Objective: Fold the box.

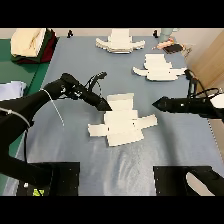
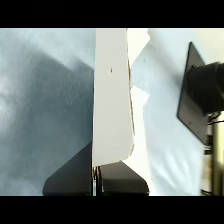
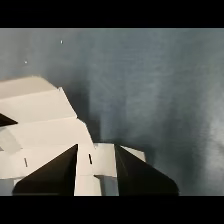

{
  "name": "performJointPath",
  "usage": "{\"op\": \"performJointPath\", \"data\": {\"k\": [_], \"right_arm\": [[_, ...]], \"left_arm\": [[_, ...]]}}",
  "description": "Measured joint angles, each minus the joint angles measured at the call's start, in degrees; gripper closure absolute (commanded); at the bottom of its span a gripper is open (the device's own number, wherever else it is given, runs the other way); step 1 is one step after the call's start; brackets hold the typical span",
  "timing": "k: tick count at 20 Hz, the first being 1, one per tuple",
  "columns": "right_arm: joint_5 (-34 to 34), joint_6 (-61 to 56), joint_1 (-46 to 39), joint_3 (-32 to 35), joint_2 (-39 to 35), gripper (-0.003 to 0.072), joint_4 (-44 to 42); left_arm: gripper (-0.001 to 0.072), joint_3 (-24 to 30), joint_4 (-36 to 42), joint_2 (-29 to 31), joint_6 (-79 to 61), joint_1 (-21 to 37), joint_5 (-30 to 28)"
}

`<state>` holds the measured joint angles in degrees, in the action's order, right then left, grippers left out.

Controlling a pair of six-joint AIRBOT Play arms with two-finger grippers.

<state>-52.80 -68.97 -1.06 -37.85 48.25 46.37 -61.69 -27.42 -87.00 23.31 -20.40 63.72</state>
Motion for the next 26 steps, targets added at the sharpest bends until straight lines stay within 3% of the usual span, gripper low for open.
{"op": "performJointPath", "data": {"k": [1, 2, 7, 13, 17, 26], "right_arm": [[-1.25, -0.72, -0.37, -0.90, -0.15, 0.0637, -0.09], [-2.25, -1.38, -0.48, -1.53, -0.26, 0.0685, -0.42], [-5.35, -2.73, -0.61, -2.93, -0.52, 0.0685, -1.16], [-5.60, -3.04, -0.61, -3.19, -0.52, 0.0685, -1.31], [-4.57, -3.04, -0.61, -3.19, -0.50, 0.0685, -1.16], [-3.98, -3.08, -0.61, -3.19, -0.52, 0.0685, -1.16]], "left_arm": [[0.0698, 0.81, -0.39, 1.99, -1.68, -1.20, -1.88], [0.0698, 1.92, -0.72, 4.13, -3.50, -2.38, -3.80], [0.0698, 9.94, -0.55, 13.31, -12.09, -6.78, -13.29], [0.0695, 23.04, 14.29, 20.85, -34.05, -12.22, -26.43], [0.0694, 27.43, 18.34, 21.62, -43.34, -14.93, -29.33], [0.0694, 29.62, 15.78, 21.31, -47.58, -15.89, -30.18]]}}
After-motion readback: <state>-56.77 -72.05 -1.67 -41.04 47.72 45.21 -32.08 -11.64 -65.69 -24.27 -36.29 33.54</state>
